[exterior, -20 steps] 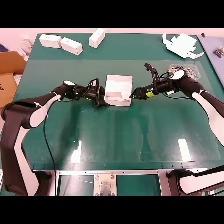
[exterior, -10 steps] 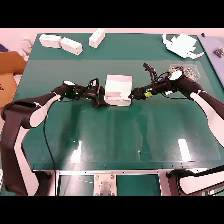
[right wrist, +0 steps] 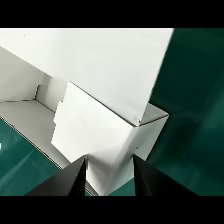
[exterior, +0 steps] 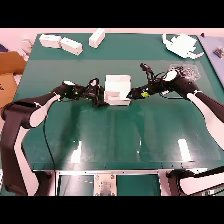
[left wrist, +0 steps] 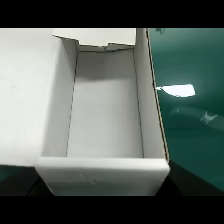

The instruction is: Fold the box and place the chain.

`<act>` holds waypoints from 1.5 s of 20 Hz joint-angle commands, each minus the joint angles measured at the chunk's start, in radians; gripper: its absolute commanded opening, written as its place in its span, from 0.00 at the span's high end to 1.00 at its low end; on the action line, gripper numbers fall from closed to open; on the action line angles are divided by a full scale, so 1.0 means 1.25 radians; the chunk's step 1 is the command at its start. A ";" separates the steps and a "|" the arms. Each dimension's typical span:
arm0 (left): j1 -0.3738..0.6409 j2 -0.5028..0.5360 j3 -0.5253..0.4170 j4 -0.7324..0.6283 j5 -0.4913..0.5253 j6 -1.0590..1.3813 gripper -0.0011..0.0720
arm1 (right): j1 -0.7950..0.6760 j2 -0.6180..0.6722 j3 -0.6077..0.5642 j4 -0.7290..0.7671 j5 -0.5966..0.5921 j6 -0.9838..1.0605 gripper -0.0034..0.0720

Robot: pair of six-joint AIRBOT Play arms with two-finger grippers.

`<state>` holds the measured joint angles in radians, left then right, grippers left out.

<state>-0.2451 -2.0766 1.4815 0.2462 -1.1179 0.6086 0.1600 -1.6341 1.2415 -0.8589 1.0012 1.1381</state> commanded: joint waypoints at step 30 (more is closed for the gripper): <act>-0.001 0.000 0.000 0.000 -0.002 -0.006 0.50 | 0.012 -0.021 0.045 -0.027 0.033 0.117 0.47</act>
<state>-0.2459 -2.0769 1.4811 0.2485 -1.1225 0.6010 0.1600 -1.6592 1.2953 -0.8959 1.0492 1.2518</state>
